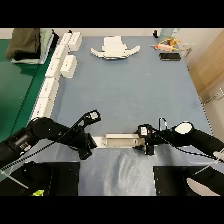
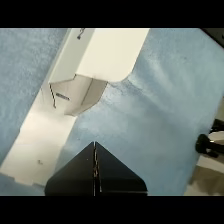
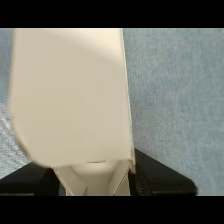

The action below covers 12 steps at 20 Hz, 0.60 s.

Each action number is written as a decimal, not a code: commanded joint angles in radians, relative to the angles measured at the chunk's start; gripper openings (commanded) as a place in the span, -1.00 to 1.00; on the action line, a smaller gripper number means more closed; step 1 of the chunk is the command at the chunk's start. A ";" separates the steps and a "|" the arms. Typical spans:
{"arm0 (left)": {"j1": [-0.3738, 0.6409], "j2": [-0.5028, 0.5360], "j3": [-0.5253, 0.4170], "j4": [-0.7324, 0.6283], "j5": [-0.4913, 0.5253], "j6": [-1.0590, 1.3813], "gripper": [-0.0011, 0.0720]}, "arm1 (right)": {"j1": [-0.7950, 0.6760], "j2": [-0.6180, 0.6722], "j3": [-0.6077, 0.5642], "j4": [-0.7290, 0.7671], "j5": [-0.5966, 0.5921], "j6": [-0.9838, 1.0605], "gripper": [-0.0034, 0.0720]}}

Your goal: Fold the box.

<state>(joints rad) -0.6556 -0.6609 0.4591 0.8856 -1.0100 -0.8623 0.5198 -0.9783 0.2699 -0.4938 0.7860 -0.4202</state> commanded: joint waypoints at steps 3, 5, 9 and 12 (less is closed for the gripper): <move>0.000 -0.021 0.001 -0.212 -0.047 -0.394 -0.93 | -0.001 0.001 0.001 0.000 0.000 0.000 0.44; 0.000 -0.134 0.003 -0.385 0.030 -0.383 -0.93 | -0.001 0.001 0.001 0.000 0.000 0.000 0.44; 0.003 -0.304 0.079 -0.498 0.169 -0.376 -0.93 | -0.001 0.001 0.001 0.000 0.000 0.000 0.44; 0.002 -0.327 0.146 -0.505 0.290 -0.390 -0.93 | 0.000 0.001 0.001 0.000 0.000 0.000 0.44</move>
